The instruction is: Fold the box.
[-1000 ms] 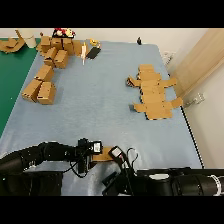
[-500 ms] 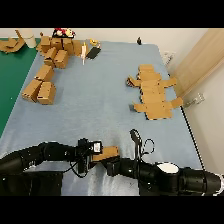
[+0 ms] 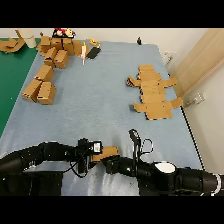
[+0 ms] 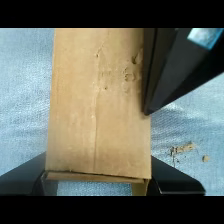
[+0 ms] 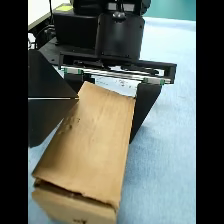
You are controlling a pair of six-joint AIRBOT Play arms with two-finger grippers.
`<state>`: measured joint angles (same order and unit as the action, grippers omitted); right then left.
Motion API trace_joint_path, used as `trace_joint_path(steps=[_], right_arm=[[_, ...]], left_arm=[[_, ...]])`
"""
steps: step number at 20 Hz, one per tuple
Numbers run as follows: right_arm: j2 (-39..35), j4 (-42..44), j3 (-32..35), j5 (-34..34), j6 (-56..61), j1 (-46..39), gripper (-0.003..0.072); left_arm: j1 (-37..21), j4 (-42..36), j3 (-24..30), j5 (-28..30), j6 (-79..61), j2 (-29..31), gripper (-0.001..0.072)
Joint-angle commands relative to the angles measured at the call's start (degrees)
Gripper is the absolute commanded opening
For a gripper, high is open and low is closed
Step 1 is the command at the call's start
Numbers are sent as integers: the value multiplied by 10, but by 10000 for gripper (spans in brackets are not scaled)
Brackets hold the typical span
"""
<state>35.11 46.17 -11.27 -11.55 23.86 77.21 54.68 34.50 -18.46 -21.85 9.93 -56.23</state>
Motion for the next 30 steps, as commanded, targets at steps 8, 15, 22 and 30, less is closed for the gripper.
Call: trace_joint_path(steps=[8,15,22,30], right_arm=[[50,-1,0,10,2,0,3],[51,-2,-2,10,1,0,4],[-91,-5,-45,-256,-34,0,5],[-108,140,-70,-506,-211,-66,6]], left_arm=[[0,0,0,0,0,0,446],[0,0,0,0,0,0,446],[0,0,0,0,0,0,446],[0,0,-1,1,0,0,446]])
